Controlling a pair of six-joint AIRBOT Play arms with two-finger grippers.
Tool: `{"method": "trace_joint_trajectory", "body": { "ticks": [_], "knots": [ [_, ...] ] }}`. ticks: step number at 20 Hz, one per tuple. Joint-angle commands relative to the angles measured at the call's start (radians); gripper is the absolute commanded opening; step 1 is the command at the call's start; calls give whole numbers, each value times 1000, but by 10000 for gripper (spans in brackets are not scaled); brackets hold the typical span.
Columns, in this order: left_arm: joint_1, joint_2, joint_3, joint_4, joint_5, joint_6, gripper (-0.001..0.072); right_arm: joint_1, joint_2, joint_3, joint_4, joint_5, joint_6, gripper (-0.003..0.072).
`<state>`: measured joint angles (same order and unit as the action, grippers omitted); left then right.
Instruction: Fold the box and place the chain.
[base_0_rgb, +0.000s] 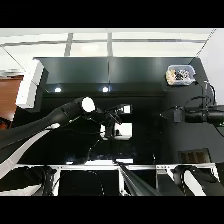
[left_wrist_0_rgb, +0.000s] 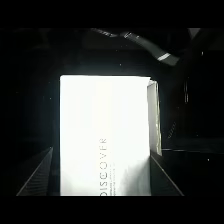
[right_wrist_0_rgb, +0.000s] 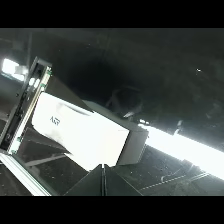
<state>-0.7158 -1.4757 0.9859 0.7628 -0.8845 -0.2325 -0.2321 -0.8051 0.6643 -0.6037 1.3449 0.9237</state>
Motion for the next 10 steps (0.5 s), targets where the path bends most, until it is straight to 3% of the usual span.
{"method": "trace_joint_trajectory", "body": {
  "ticks": [1,5,10],
  "knots": [
    [-1,1,40,31,-59,-8,707,-1,1,0,0,9,0,13],
    [0,2,101,124,-153,-102,708,-1,1,0,0,13,0,12],
    [-1,16,132,393,-224,-386,707,-1,1,0,0,12,0,12]
  ]
}}
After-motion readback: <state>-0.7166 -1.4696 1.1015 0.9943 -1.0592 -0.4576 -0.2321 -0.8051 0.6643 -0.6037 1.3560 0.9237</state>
